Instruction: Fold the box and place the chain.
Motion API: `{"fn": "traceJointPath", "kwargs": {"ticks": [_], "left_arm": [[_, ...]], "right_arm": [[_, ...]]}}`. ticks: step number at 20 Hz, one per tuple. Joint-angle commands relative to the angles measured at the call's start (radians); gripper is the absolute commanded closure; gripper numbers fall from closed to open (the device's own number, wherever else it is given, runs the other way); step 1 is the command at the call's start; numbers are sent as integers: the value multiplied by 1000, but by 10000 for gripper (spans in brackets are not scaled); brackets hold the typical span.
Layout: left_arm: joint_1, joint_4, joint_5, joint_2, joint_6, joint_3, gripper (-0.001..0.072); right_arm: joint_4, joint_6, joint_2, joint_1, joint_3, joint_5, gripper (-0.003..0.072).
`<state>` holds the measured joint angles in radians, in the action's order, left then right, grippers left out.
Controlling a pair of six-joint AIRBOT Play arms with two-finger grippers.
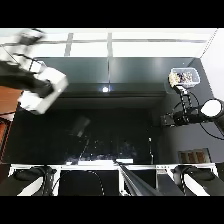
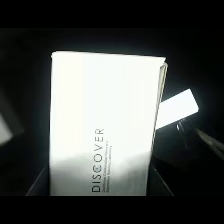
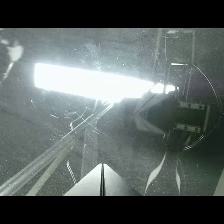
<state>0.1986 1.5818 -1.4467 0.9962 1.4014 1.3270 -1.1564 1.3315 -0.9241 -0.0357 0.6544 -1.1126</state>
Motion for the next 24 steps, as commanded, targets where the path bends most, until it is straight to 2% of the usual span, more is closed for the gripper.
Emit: {"fn": "traceJointPath", "kwargs": {"ticks": [1, 4, 9, 10, 12, 14, 17, 19, 24], "left_arm": [[-304, 7, -73, -103, 97, -18, 380], [-524, 4, -72, -100, 91, -95, 380], [-837, -13, -50, -101, 12, -316, 380], [-883, -48, -30, -113, -24, -361, 379], [-958, -167, 86, -159, -149, -459, 379], [-980, -206, 203, -188, -301, -544, 379], [-940, -207, 328, -165, -424, -627, 380], [-909, -210, 392, -126, -466, -640, 379], [-854, -251, 473, -15, -504, -640, 379]], "right_arm": [[3, 0, 1, 0, 0, 4, 675], [4, 0, 1, 0, 0, 5, 675], [12, 0, 1, 0, 0, 23, 675], [19, 0, 1, 0, 0, 22, 675], [30, 0, 1, 0, -1, 22, 675], [39, 1, 1, 0, -1, 22, 675], [62, 0, 0, 0, -1, 22, 675], [87, 0, 0, 0, -1, 22, 675], [111, 0, 0, -1, -1, 21, 675]]}}
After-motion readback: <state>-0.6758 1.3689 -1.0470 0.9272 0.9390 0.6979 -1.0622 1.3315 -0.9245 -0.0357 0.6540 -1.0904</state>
